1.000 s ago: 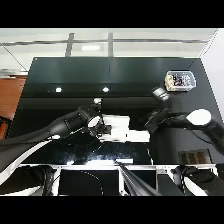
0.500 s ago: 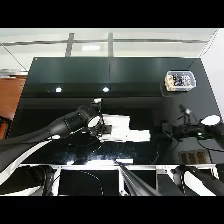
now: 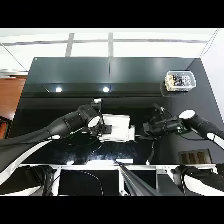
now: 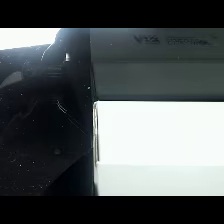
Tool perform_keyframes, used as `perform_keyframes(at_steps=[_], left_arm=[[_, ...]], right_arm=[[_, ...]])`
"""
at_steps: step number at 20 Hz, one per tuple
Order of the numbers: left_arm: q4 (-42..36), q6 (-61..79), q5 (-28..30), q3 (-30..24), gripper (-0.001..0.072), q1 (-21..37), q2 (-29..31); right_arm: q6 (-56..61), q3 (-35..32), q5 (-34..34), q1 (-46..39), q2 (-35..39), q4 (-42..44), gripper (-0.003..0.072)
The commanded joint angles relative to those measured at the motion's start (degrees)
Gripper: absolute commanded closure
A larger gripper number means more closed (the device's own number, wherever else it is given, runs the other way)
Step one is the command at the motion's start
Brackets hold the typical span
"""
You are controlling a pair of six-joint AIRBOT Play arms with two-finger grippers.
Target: Fold the box and place the chain.
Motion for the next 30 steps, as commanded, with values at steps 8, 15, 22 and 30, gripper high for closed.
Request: perform_keyframes(at_steps=[8,15,22,30], left_arm=[[0.0,0.0,0.0,0.0,0.0680,0.0,0.0],[0.1,0.0,0.0,0.0,0.0680,0.1,0.0],[0.0,0.0,0.0,0.0,0.0680,0.1,0.0],[0.0,0.0,0.0,0.0,0.0680,0.0,0.0]], right_arm=[[5.9,8.9,-0.9,9.2,-0.6,-1.2,0.0070],[43.0,19.6,-12.6,28.4,-0.6,-35.4,0.0132],[73.7,23.5,-9.9,39.6,-1.3,-55.2,0.0260],[82.8,23.5,-7.6,41.0,-3.3,-55.0,0.0304]])
